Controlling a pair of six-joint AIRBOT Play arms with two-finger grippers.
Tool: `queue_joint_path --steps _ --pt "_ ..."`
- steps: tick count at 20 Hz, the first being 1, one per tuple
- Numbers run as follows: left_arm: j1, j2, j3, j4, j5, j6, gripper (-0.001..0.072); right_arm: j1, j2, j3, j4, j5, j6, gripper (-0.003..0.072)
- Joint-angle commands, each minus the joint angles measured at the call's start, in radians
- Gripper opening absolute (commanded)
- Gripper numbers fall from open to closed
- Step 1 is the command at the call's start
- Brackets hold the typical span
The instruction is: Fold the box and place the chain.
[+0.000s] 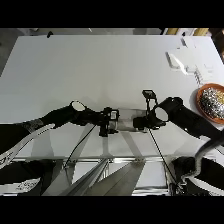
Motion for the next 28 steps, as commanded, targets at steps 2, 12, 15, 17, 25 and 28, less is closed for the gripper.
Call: queue_joint_path --steps 2,12,15,17,25,28 --pt "0.0 0.0 0.0 0.0 0.0 0.0 0.0321 0.019 -0.045 0.018 -0.07 0.04 0.105 0.0375" --pt "0.0 0.0 0.0 0.0 0.0 0.0 0.0321 0.019 -0.08 0.019 -0.04 -0.019 0.125 0.0322" --pt "0.0 0.0 0.0 0.0 0.0 0.0 0.0321 0.026 -0.102 0.019 -0.027 -0.019 0.124 0.0321" --pt "0.0 0.0 0.0 0.0 0.0 0.0 0.0321 0.029 -0.102 0.019 -0.037 -0.019 0.122 0.0236" --pt "0.0 0.0 0.0 0.0 0.0 0.0 0.0321 0.029 -0.102 0.019 -0.078 0.029 0.12 0.0023" --pt "0.0 0.0 0.0 0.0 0.0 0.0 0.0321 0.029 -0.102 0.019 -0.078 0.025 0.117 0.018"
